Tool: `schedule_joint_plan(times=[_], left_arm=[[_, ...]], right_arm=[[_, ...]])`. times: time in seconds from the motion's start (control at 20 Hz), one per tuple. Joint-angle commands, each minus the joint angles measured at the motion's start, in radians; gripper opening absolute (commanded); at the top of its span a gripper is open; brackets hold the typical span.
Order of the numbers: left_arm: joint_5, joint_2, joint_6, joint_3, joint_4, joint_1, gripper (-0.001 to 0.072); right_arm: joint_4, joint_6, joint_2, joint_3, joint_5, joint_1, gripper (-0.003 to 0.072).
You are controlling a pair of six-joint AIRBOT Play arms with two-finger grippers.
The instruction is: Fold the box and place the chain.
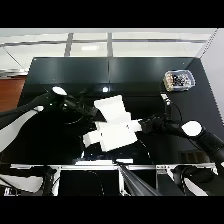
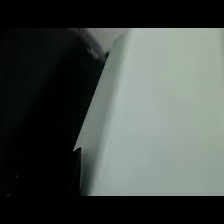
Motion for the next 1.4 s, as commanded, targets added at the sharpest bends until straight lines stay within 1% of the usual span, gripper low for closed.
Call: schedule_joint_plan(times=[0.0,0.05,0.1,0.15,0.2,0.25,0.3,0.35,0.45,0.55,0.6,0.7,0.75,0.85,0.9,0.95,1.05,1.1,1.2,1.35], left_arm=[[-0.127,-0.077,0.051,0.092,0.132,-0.027,0.0243],[-0.119,-0.08,0.068,0.102,0.146,-0.031,0.0152],[-0.113,-0.08,0.1,0.109,0.147,-0.032,0.0133],[-0.099,-0.08,0.114,0.119,0.147,-0.032,0.0065],[-0.091,-0.08,0.126,0.13,0.147,-0.031,0.0022],[-0.089,-0.08,0.14,0.144,0.147,-0.031,0.0022],[-0.085,-0.079,0.14,0.157,0.148,-0.031,0.0021],[-0.085,-0.077,0.14,0.171,0.148,-0.031,0.0021],[-0.081,-0.053,0.14,0.179,0.158,-0.032,0.0019],[-0.047,0.014,0.145,0.167,0.231,-0.056,0.0018],[-0.013,0.069,0.167,0.145,0.261,-0.082,0.0019],[0.12,0.203,0.274,0.051,0.238,-0.143,0.002],[0.222,0.275,0.346,-0.019,0.208,-0.178,0.0021],[0.434,0.365,0.471,-0.134,0.215,-0.24,0.0021],[0.514,0.377,0.566,-0.164,0.242,-0.264,0.0021],[0.565,0.37,0.628,-0.172,0.254,-0.281,0.0023],[0.644,0.335,0.724,-0.166,0.251,-0.307,0.0024],[0.665,0.314,0.795,-0.156,0.253,-0.316,0.0023],[0.66,0.261,0.912,-0.125,0.269,-0.322,0.0024],[0.663,0.21,0.91,-0.097,0.306,-0.321,0.0024]], right_arm=[[0.001,0.001,0.0,0.0,0.0,0.0,0.0015],[0.001,0.001,0.0,0.0,0.0,0.0,0.0015],[0.001,0.0,0.0,0.0,0.0,0.0,0.0015],[-0.001,0.001,0.0,0.0,0.0,0.0,0.0016],[-0.007,0.001,0.0,0.0,-0.001,0.0,0.0031],[-0.02,0.001,0.0,0.002,0.0,-0.002,0.0338],[-0.035,0.001,0.0,0.009,0.013,-0.006,0.07],[-0.075,0.001,0.0,0.034,0.07,-0.022,0.0712],[-0.205,0.001,0.001,0.119,0.231,-0.072,0.0709],[-0.372,0.0,0.009,0.224,0.374,-0.126,0.0708],[-0.454,0.0,0.013,0.27,0.413,-0.147,0.0708],[-0.596,0.0,0.015,0.343,0.43,-0.175,0.0708],[-0.648,0.0,0.015,0.361,0.406,-0.183,0.0708],[-0.72,0.0,0.015,0.365,0.319,-0.184,0.0708],[-0.72,0.0,0.015,0.365,0.282,-0.184,0.0708],[-0.689,0.001,0.015,0.364,0.253,-0.184,0.0708],[-0.586,-0.011,0.014,0.363,0.246,-0.183,0.0708],[-0.553,-0.057,0.014,0.357,0.249,-0.18,0.0708],[-0.521,-0.186,0.014,0.325,0.258,-0.164,0.0708],[-0.517,-0.323,0.014,0.255,0.288,-0.134,0.0708]])
